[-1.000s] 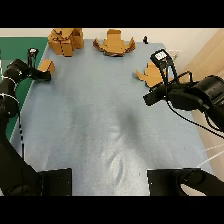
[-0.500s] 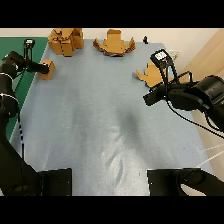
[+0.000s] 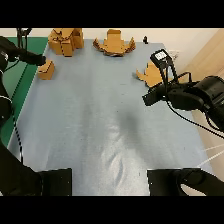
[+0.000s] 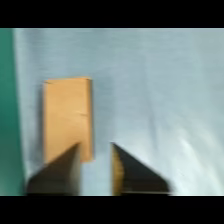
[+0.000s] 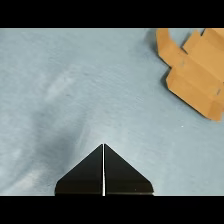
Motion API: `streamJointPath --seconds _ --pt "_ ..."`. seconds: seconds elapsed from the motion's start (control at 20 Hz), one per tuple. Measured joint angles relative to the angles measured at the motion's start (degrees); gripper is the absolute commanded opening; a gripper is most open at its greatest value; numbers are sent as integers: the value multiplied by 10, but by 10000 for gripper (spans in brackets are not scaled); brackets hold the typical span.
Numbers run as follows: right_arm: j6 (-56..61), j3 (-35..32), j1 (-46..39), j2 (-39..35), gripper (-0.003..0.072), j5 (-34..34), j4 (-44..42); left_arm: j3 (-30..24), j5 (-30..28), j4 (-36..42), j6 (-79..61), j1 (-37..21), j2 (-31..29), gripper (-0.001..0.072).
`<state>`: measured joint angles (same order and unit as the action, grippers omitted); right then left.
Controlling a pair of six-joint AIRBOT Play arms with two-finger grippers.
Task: Fold the box.
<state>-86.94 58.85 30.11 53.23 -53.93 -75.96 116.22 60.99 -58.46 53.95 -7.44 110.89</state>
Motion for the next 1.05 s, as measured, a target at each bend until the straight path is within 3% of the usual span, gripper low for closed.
streamJointPath --seconds 0.2,0.35,0.5,0.75,0.9,1.05 --pt "-82 0 0 9 7 28 -104 -26 174 98 -32 37 -56 10" --pt "-150 0 0 28 8 40 -197 -103 217 120 -69 97 -147 11" --pt "-184 0 0 51 9 45 -244 -225 196 128 -98 163 -265 15" --pt "-202 0 0 69 9 44 -269 -445 99 133 -99 235 -445 19" --pt "-207 0 0 71 8 42 -274 -509 89 140 -95 251 -494 19" --pt "-208 0 0 73 9 42 -276 -535 98 160 -94 258 -513 19"
